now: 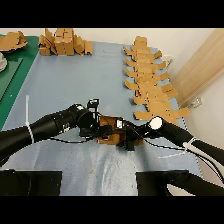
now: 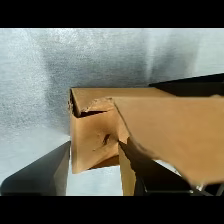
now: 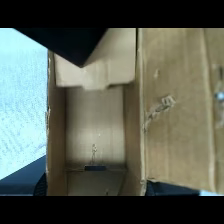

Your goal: Fold the box.

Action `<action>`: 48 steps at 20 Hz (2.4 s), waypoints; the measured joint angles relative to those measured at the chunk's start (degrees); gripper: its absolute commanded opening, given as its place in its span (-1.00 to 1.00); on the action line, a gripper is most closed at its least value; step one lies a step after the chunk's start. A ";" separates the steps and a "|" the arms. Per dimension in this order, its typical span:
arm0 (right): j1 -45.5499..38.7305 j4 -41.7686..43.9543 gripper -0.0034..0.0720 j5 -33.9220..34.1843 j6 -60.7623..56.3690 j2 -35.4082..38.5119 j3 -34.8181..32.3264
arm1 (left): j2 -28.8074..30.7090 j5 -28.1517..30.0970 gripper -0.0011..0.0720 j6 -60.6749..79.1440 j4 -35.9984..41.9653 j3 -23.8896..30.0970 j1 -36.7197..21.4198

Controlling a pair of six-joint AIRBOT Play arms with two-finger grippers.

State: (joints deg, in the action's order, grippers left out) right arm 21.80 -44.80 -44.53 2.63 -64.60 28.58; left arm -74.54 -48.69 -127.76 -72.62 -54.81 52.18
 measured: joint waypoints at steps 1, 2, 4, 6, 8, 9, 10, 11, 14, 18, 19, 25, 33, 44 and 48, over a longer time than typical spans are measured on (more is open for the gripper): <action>0.00 0.02 0.41 0.00 0.00 0.00 0.02 | -0.68 -0.85 0.39 -0.42 -0.46 -0.68 0.07; 0.00 0.02 0.41 0.00 0.00 0.00 0.02 | -1.44 -1.51 0.39 -0.70 -0.90 -1.38 0.17; 0.00 0.00 0.41 0.00 0.00 0.00 0.02 | -2.93 -2.43 0.39 -1.03 -1.60 -2.64 0.44; 0.00 0.02 0.41 0.00 -0.02 0.02 0.02 | -4.39 -3.32 0.39 -1.27 -2.21 -3.82 0.55; 0.00 0.00 0.41 0.00 -0.02 0.00 0.02 | -5.77 -3.89 0.39 -1.46 -2.40 -5.09 0.66; 0.00 0.02 0.41 0.00 -0.02 0.00 0.02 | -6.56 -4.37 0.39 -1.53 -2.62 -5.84 0.74; 0.00 0.02 0.41 0.00 -0.02 0.00 0.02 | -7.30 -4.87 0.39 -1.57 -2.82 -6.56 0.76; 0.00 0.02 0.41 -0.02 -0.02 0.00 0.02 | -8.22 -5.31 0.39 -1.64 -2.95 -7.39 0.74; 0.00 0.00 0.41 0.00 -0.02 0.00 0.02 | -10.93 -7.93 0.39 -0.87 -3.45 -9.81 0.76; 0.00 0.00 0.41 0.00 0.00 0.00 0.02 | -13.14 -10.73 0.39 0.17 -4.15 -11.58 0.70; 0.00 0.00 0.41 0.00 -0.02 0.00 0.02 | -13.40 -10.91 0.39 0.28 -4.33 -11.74 0.68; 0.00 0.02 0.41 0.00 -0.02 0.00 0.02 | -13.97 -10.08 -0.59 0.63 -4.85 -12.17 0.57; -0.04 0.00 0.41 0.11 -0.17 0.02 0.00 | -14.03 -9.90 -0.94 1.99 -5.22 -12.20 0.63; 0.00 0.04 0.41 -0.04 0.20 0.00 0.00 | -14.03 -10.29 0.69 2.36 -3.15 -12.59 0.52; 0.00 0.04 0.41 -0.04 0.02 0.00 0.02 | -14.01 -12.11 0.69 1.97 -3.06 -13.81 0.57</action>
State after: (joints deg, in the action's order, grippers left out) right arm 21.80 -44.75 -44.58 2.66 -64.60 28.60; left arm -88.55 -60.80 -125.80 -75.68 -68.62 52.75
